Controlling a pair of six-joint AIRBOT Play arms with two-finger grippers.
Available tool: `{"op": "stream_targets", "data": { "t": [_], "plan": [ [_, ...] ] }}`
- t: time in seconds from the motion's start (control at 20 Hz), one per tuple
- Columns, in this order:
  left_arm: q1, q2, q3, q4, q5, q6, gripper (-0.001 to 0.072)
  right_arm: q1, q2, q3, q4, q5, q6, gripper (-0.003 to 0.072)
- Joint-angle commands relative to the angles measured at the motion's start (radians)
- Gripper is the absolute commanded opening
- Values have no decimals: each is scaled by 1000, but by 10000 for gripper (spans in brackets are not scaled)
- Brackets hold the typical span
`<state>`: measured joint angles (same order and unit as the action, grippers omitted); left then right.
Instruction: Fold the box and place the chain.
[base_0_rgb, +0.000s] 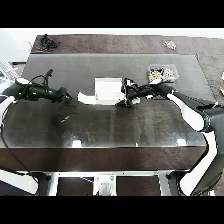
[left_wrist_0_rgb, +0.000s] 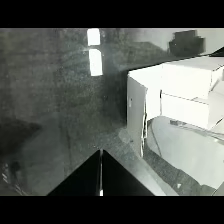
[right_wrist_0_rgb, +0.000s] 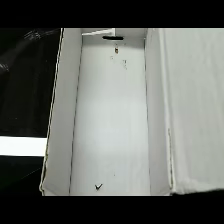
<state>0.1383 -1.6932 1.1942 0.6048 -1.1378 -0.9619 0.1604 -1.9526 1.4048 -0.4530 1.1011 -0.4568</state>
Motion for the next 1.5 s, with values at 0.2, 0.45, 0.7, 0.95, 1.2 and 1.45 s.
{"op": "stream_targets", "data": {
  "t": [0.2,0.45,0.7,0.95,1.2,1.45],
  "plan": [
    [-124,-3,-2,28,143,-32,18,0,0,0,0,0,0,588],
    [-132,-41,-4,-55,140,7,20,0,0,0,0,0,0,588],
    [-144,-95,-4,-169,106,81,21,0,0,0,0,0,0,588],
    [-154,-125,-5,-215,107,82,20,0,0,0,0,0,0,588],
    [-169,-106,-4,-280,55,127,22,0,0,0,0,0,0,588],
    [-166,-52,-5,-328,61,151,307,0,0,0,0,0,0,588]
  ]
}}
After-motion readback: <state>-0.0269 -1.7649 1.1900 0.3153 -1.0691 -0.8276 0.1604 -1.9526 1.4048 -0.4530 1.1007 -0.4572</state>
